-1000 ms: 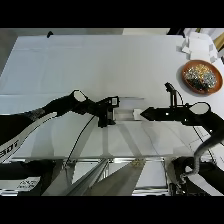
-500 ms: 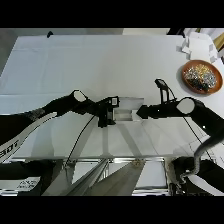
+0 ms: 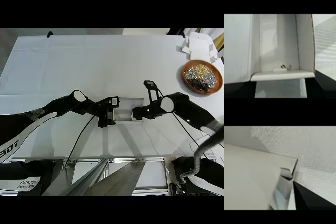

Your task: Fold the box and place the chain.

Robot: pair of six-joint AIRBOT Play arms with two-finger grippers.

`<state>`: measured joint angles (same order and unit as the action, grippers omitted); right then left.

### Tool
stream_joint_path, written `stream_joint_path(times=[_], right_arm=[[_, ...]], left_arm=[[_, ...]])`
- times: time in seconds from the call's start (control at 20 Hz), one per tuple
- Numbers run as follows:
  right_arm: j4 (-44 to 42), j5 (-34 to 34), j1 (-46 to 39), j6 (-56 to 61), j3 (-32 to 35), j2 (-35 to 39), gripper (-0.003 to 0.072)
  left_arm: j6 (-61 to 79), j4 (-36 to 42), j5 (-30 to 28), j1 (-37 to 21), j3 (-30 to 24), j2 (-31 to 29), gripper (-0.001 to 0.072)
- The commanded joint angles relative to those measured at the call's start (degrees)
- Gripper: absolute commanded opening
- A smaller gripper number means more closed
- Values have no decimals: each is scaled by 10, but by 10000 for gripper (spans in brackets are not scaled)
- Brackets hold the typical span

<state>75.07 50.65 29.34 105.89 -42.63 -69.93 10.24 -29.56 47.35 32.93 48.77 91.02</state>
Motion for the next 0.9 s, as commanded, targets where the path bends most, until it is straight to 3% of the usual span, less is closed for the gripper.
stream_joint_path(times=[0.0, 0.15, 0.3, 0.6, 0.8, 0.85], right_arm=[[65, 50, 28, 65, -44, -46, 464], [84, 70, 32, 99, -55, -71, 460], [95, 85, 32, 105, -55, -73, 377], [102, 90, 37, 111, -55, -73, 35], [108, 88, 49, 111, -55, -77, 25], [108, 88, 52, 114, -55, -80, 115]], left_arm=[[0, 0, 0, 0, 0, 0, 310], [0, 0, 0, 0, 0, 0, 310], [0, 0, 0, 0, 0, 0, 310], [0, 0, 0, 0, 0, 0, 310], [0, 0, 0, 0, 0, 0, 310], [0, 0, 0, 0, 0, 0, 310]])
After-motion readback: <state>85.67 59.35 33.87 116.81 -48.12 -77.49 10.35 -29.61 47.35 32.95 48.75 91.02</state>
